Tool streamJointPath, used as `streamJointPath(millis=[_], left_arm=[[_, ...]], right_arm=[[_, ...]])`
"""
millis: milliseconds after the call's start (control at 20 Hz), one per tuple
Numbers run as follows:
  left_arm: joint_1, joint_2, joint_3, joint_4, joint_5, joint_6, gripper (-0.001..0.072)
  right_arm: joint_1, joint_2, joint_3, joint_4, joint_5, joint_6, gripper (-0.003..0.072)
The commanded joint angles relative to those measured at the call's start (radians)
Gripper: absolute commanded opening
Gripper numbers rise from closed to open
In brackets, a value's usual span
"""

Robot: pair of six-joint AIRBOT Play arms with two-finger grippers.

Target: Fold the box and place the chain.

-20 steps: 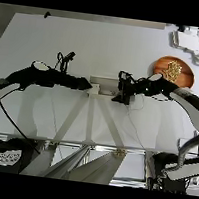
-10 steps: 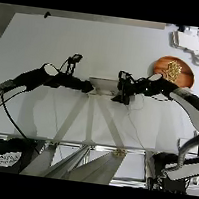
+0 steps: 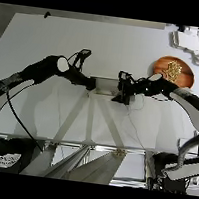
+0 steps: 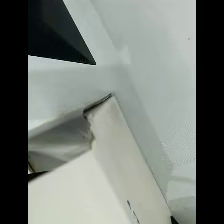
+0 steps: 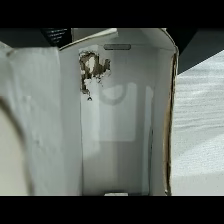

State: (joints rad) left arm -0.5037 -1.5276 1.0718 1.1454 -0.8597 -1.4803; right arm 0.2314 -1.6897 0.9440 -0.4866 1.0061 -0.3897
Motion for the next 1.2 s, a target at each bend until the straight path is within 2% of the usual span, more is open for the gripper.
streamJointPath(millis=[0,50,150,250,350,500,550,600,700,750,950,1050,1150], left_arm=[[-0.063,-0.053,0.041,0.148,-0.039,-0.207,0.0691],[-0.081,-0.070,0.047,0.217,-0.042,-0.279,0.0687],[-0.106,-0.091,0.060,0.330,-0.042,-0.446,0.0577],[-0.115,-0.090,0.063,0.346,-0.026,-0.519,0.0376],[-0.117,-0.090,0.063,0.323,-0.028,-0.516,0.0014],[-0.121,-0.090,0.063,0.299,-0.026,-0.517,0.0011],[-0.121,-0.090,0.063,0.286,-0.029,-0.517,0.0022],[-0.119,-0.089,0.063,0.275,-0.033,-0.516,0.0064],[-0.119,-0.076,0.063,0.264,-0.048,-0.499,0.0343],[-0.119,-0.062,0.063,0.259,-0.055,-0.476,0.0382],[-0.094,0.031,0.063,0.200,-0.119,-0.308,0.0395],[-0.045,0.067,0.063,0.068,-0.217,-0.142,0.0395],[0.031,0.085,0.063,-0.092,-0.375,0.054,0.0395]], right_arm=[[0.000,0.000,0.000,0.001,0.000,0.000,0.0540],[0.000,0.000,0.001,0.001,0.000,0.000,0.0540],[0.000,0.000,0.001,0.001,0.000,0.000,0.0540],[0.000,0.000,0.001,0.001,0.000,0.000,0.0540],[0.000,0.000,0.001,0.001,0.000,0.000,0.0540],[0.000,0.000,0.001,0.001,0.000,0.000,0.0540],[0.000,0.000,0.000,0.001,0.000,0.000,0.0540],[0.000,0.000,0.001,0.001,0.000,0.000,0.0540],[0.000,0.000,0.001,0.001,0.000,0.000,0.0540],[0.000,0.000,0.001,0.001,0.000,0.000,0.0540],[0.000,0.000,0.000,0.001,0.000,0.000,0.0540],[0.000,0.000,0.000,0.001,0.000,0.000,0.0540],[0.000,0.000,0.001,0.001,0.001,0.000,0.0540]])
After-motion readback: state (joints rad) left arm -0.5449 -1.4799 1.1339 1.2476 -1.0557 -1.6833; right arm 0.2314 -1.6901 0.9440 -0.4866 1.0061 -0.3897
